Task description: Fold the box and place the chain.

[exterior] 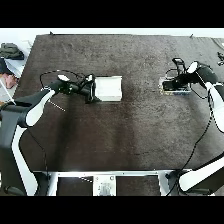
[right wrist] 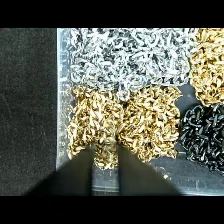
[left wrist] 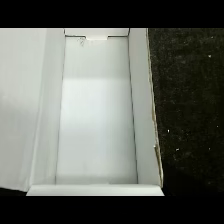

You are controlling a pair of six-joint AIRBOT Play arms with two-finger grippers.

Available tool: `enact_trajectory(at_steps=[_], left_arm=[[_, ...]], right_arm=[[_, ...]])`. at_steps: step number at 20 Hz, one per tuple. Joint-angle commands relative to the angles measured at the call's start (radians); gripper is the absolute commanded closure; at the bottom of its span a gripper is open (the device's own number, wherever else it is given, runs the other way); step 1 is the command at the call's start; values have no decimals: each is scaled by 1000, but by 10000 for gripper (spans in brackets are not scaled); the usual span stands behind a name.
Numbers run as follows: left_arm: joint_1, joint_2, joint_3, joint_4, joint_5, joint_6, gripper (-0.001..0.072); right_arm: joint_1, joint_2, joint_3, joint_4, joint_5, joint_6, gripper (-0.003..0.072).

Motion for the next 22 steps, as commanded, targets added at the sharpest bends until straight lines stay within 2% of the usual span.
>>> enact_trajectory(at_steps=[1,3,4,10,16,22], left_arm=[[1,0,0,0,0,0,300],[1,0,0,0,0,0,300],[1,0,0,0,0,0,300],[1,0,0,0,0,0,300],[1,0,0,0,0,0,300],[1,0,0,0,0,0,300]], right_arm=[[1,-2,0,-1,-17,-3,633],[1,-2,0,-1,-17,-5,635],[1,-2,0,-1,-18,-11,699],[0,80,0,5,-13,-10,700],[4,375,0,184,-10,-97,701],[150,679,1,213,-200,-138,701]])
